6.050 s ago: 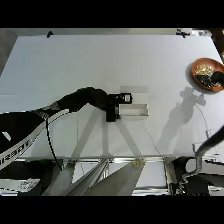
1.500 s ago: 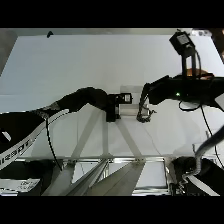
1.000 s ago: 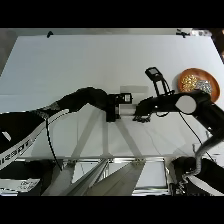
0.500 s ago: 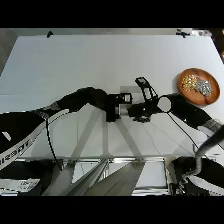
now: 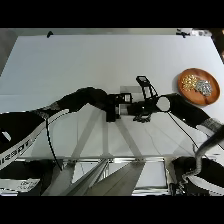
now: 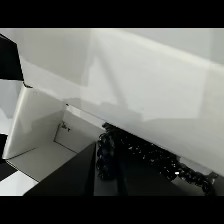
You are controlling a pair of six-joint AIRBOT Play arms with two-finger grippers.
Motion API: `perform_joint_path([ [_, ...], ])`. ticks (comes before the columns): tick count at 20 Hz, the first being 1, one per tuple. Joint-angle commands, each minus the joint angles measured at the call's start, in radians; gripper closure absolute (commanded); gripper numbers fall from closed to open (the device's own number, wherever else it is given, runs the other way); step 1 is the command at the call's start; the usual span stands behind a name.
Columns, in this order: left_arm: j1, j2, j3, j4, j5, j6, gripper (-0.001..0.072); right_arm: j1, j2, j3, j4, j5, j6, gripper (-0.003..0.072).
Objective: Fold the box and place the chain.
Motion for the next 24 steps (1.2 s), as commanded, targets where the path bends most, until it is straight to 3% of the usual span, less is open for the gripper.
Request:
perform_joint_path([
  [1,0.0,0.001,0.001,0.0,0.0,0.0,0.0314,-0.001,0.009,0.005,-0.005,-0.006,0.0,0.0506],
  [5,0.0,0.001,0.0,0.0,0.0,0.0,0.0314,-0.001,0.054,0.015,-0.037,-0.006,0.0,0.0506],
  [8,0.0,0.001,0.0,0.0,0.0,0.0,0.0314,-0.001,0.133,0.016,-0.161,0.062,-0.002,0.0506],
  [14,0.0,0.001,0.0,0.0,0.0,0.0,0.0314,-0.001,0.377,0.016,-0.517,0.309,-0.013,0.0506],
  [17,0.0,0.001,0.0,0.0,0.0,0.0,0.0314,-0.001,0.451,0.015,-0.557,0.454,-0.104,0.0501],
  [19,0.0,0.001,0.0,0.0,0.0,0.0,0.0314,-0.001,0.451,-0.003,-0.555,0.496,-0.148,0.0347],
  [21,0.0,0.001,0.001,0.0,0.0,0.0,0.0314,-0.001,0.451,-0.068,-0.512,0.446,-0.28,0.0322],
  [22,0.0,0.001,0.0,0.0,0.0,0.0,0.0314,-0.001,0.451,-0.107,-0.471,0.412,-0.383,0.022],
  [23,0.0,0.001,0.001,0.0,0.0,0.0,0.0314,-0.001,0.451,-0.148,-0.426,0.37,-0.491,0.0067],
  [24,0.0,0.001,0.0,0.0,0.0,0.0,0.0314,-0.001,0.448,-0.188,-0.386,0.314,-0.583,-0.0014],
])
